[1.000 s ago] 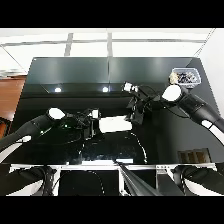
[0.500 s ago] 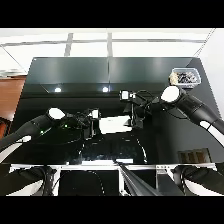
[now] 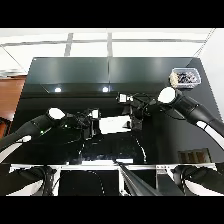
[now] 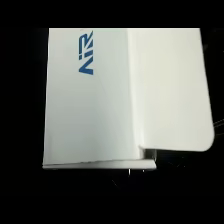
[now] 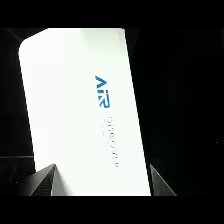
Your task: Fold the box and place the chain.
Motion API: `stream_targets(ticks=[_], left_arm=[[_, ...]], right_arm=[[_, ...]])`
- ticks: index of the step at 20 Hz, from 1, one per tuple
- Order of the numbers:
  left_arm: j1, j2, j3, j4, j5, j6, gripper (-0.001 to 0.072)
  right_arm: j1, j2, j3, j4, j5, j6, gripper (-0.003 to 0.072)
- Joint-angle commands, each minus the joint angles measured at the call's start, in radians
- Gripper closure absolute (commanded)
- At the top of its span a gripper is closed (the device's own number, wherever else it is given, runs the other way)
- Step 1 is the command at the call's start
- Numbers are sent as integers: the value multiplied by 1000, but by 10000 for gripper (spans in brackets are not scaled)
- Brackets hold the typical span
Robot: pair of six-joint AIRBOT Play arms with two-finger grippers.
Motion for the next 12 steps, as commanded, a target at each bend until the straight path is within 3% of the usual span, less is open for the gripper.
stream_targets(ticks=[1,10,11,12], left_arm=[[0,-1,1,0,-1,0,340],[0,-2,1,1,-25,0,340],[0,-2,1,4,-25,1,340],[0,-2,1,7,-25,0,340]], right_arm=[[3,-13,1,-7,-22,-2,-34],[3,11,2,0,-40,8,-34],[3,11,2,2,-40,26,22],[3,11,2,2,-39,48,166]])
